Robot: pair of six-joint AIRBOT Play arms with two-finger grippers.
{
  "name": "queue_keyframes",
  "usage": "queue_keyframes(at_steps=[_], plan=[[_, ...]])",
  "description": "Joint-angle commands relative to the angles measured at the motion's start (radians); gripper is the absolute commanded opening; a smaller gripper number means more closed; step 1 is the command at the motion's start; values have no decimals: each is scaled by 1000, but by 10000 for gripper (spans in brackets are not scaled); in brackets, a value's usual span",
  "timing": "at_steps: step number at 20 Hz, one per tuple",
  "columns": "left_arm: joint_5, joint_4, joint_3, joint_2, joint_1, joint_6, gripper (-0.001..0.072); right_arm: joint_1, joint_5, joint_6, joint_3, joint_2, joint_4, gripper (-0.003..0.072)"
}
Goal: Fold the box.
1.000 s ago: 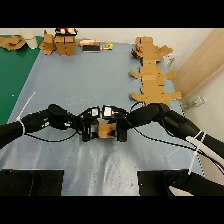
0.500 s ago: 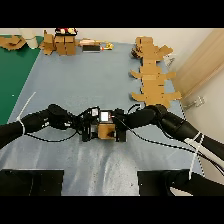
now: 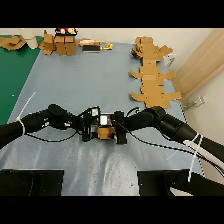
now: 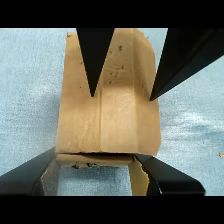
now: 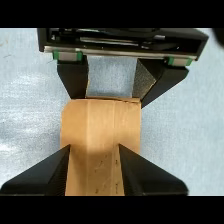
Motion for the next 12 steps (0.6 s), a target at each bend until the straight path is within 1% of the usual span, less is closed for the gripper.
queue_keyframes(at_steps=[1, 2, 4, 5, 6, 8, 9, 12], plan=[[0, 0, 1, -1, 0, 0, 541, 6, 13, 3, -4, 1, -27, 450], [0, 0, 1, -1, 0, 0, 541, 12, 16, 4, -4, 1, -41, 425], [0, 0, 1, -1, -1, 0, 541, 18, 26, 19, -4, 1, -54, 408], [0, 0, 1, -1, 0, 0, 541, 19, 28, 24, -4, 2, -58, 385], [0, 0, 1, -1, 0, 0, 541, 19, 25, 25, -4, 2, -58, 330], [0, 0, 1, -1, 0, 0, 541, 19, 25, 25, -4, 4, -60, 324], [0, 0, 1, -1, -1, 0, 541, 22, 23, 25, -4, 8, -60, 288], [0, 0, 1, -1, 0, 0, 541, 26, 25, 26, -4, 32, -77, 285]])
